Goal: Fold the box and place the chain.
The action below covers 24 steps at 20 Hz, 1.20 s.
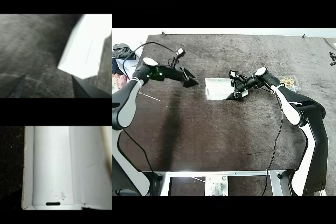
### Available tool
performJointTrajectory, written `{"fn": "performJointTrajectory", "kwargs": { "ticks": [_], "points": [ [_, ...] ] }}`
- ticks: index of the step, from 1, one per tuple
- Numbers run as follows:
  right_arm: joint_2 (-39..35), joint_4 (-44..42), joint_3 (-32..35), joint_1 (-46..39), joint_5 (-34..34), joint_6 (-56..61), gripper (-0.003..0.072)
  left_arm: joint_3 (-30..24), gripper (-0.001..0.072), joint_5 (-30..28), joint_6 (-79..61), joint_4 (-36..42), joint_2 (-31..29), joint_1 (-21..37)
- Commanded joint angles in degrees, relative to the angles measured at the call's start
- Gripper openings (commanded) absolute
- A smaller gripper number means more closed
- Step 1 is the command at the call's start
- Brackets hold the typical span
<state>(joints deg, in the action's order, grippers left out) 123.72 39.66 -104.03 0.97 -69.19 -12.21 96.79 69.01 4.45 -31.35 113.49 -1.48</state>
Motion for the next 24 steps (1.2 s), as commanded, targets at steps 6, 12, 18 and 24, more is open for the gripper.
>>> {"fn": "performJointTrajectory", "kwargs": {
  "ticks": [6,12,18,24],
  "points": [
    [-0.02,0.00,0.00,0.04,0.00,0.02,0.0279,-1.27,0.0720,8.00,-23.39,6.38,5.55,-1.36],
    [-0.02,0.00,0.00,0.04,0.00,0.02,0.0279,-1.27,0.0720,9.03,-24.50,7.34,6.67,-1.46],
    [-0.02,0.00,0.00,0.04,0.00,0.02,0.0279,-1.27,0.0720,7.23,-27.26,6.82,8.55,-3.06],
    [-0.02,0.00,0.00,0.04,0.00,0.02,0.0279,-1.27,0.0720,6.56,-27.80,7.78,8.55,-3.15]
  ]
}}
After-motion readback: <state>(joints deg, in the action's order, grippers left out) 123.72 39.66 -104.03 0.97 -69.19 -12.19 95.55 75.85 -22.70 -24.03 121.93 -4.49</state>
